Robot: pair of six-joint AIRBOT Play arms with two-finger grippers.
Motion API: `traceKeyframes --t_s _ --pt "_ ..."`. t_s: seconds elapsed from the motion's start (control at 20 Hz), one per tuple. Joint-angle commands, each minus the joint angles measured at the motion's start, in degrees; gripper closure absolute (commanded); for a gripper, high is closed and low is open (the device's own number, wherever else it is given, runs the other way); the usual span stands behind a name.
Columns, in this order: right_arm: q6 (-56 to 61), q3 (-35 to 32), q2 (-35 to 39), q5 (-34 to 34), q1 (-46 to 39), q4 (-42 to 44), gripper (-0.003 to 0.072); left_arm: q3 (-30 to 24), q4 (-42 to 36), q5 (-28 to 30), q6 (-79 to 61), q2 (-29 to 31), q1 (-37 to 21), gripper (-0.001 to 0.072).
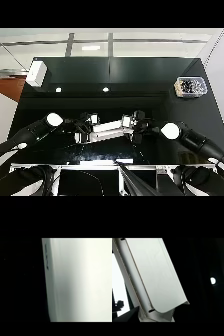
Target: Fold the box and place the chain.
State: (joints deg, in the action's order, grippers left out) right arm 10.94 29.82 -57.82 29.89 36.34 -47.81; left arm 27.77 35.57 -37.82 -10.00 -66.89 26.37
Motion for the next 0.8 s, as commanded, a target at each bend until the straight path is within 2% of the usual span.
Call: traceKeyframes --t_s 0.0,0.1,0.2,0.45,0.55,0.75 --pt "-12.55 0.87 -2.67 3.15 -2.51 12.35 -0.0023 -0.02 0.02 0.17 -0.09 -0.02 0.02 0.0675" --pt "-21.62 0.87 -5.44 7.56 -4.15 20.81 -0.0023 -0.02 0.02 0.59 -0.09 -0.02 0.02 0.0675" --pt "-27.30 0.87 -7.67 7.21 -5.31 25.16 -0.0023 -0.02 0.02 0.66 -0.09 -0.02 0.02 0.0675" --pt "-27.63 0.79 -9.70 13.97 -5.42 22.03 -0.0023 0.02 -0.02 0.55 -0.07 0.04 0.02 0.0674" --pt "-28.04 0.37 -9.70 13.60 -4.44 18.51 -0.0024 0.20 -0.04 0.55 -0.07 0.04 0.07 0.0674" --pt "-27.17 -0.94 -9.73 11.74 -3.72 17.46 -0.0023 0.24 -0.04 0.26 -0.09 0.04 0.07 0.0674"
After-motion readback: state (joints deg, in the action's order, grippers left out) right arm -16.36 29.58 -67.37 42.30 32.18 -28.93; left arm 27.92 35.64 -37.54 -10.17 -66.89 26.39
